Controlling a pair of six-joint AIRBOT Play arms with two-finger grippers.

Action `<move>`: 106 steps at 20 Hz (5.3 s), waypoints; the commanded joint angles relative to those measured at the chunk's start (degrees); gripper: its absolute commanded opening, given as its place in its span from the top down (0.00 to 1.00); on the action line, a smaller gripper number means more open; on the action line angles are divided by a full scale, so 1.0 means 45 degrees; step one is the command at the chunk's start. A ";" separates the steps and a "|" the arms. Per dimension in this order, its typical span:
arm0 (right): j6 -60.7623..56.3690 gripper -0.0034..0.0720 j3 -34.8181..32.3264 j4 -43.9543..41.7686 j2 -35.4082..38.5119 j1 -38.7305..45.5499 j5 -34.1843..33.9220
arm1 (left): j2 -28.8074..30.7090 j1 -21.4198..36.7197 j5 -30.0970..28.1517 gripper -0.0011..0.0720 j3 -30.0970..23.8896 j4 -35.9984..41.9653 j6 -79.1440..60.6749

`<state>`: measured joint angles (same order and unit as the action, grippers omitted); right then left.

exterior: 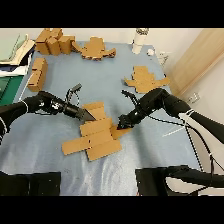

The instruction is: Fold the box.

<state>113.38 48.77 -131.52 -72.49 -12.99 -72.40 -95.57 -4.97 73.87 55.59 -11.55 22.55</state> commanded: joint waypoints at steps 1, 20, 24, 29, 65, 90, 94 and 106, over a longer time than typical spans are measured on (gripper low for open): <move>-0.0010 0.95 0.0000 0.0024 0.0010 0.0000 0.0146 | -0.0024 -0.0010 0.0024 0.96 0.0015 -0.0058 -0.0223; -0.3036 0.96 0.3225 0.2535 0.0345 0.0233 -0.0189 | 0.3084 -0.3424 -0.5323 0.97 0.0622 -0.0889 -0.5396; -0.4697 0.96 0.1651 0.4090 0.1205 -0.1025 0.1321 | 0.3283 -0.3502 -0.5552 0.97 -0.0835 0.0777 -0.7747; -0.5493 0.96 0.0816 0.4527 0.1685 -0.2293 0.2773 | 0.3288 -0.3507 -0.6227 0.97 -0.2074 0.1331 -0.9039; -1.4013 0.96 0.0461 1.4362 0.2166 -0.4027 0.1146 | 0.5299 -0.5450 -1.0409 0.97 -0.2924 0.2302 -1.3935; -1.4673 0.96 0.0466 1.4275 0.2157 -0.4031 0.3055 | 0.4643 -0.4857 -0.9418 0.97 -0.4138 0.4017 -1.5931; -1.4668 0.96 0.0466 1.4275 0.2157 -0.4031 0.3055 | 0.4648 -0.4857 -0.9408 0.97 -0.4430 0.4352 -1.6082; -1.4659 0.96 0.0466 1.2653 0.2157 -0.4022 0.0874 | 0.4648 -0.4843 -0.9394 0.97 -0.4439 0.4328 -1.6150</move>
<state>47.37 50.85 -71.24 -62.78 -31.09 -62.17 -74.63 -26.81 31.59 35.18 7.92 -49.98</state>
